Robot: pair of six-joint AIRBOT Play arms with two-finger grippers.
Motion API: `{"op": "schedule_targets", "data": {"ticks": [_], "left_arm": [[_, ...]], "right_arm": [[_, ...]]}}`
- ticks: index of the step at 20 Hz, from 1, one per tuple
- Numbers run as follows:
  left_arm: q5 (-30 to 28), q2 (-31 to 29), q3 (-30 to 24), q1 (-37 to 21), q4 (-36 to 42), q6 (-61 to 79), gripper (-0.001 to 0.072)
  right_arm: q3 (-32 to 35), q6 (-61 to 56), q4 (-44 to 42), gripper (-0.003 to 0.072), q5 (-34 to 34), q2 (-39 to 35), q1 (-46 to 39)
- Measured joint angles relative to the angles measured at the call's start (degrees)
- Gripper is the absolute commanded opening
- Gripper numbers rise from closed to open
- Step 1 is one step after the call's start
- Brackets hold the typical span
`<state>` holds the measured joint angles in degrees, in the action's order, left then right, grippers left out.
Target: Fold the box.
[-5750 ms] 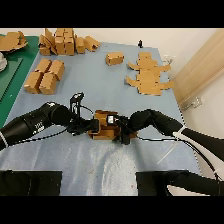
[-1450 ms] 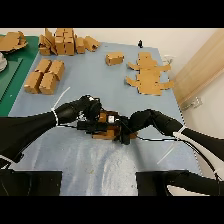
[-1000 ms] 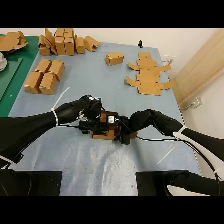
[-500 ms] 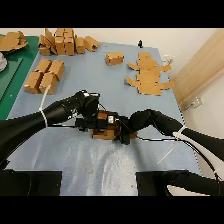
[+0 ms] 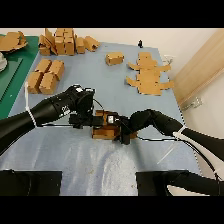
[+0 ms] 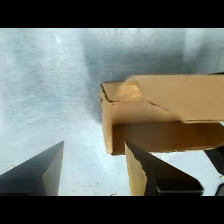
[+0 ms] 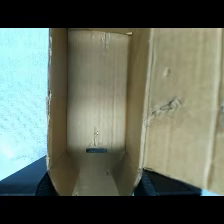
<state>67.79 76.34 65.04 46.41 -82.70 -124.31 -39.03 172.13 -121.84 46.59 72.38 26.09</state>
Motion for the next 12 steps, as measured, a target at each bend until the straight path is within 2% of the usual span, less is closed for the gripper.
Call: {"op": "schedule_targets", "data": {"ticks": [2, 3, 6, 9, 12], "left_arm": [[0.4, -0.3, 0.0, -0.6, -0.2, 0.0, 0.0063], [0.5, -0.5, 0.0, -0.7, -0.2, 0.1, 0.0012], [1.2, -2.6, 0.0, -0.9, -1.2, 2.7, 0.0010], [1.7, -6.0, -0.5, -2.4, -5.8, 6.8, 0.0010], [-0.3, -7.8, -1.6, -10.1, -4.6, 18.9, 0.0010]], "right_arm": [[0.0, 0.0, 0.0, 0.0481, 0.0, 0.0, 0.0], [0.0, 0.0, 0.0, 0.0481, 0.0, 0.0, 0.0], [0.0, 0.0, 0.0, 0.0481, 0.0, 0.0, 0.0], [0.0, 0.0, 0.0, 0.0481, 0.0, 0.0, 0.0], [0.0, 0.0, 0.0, 0.0481, 0.0, 0.0, 0.0]]}}
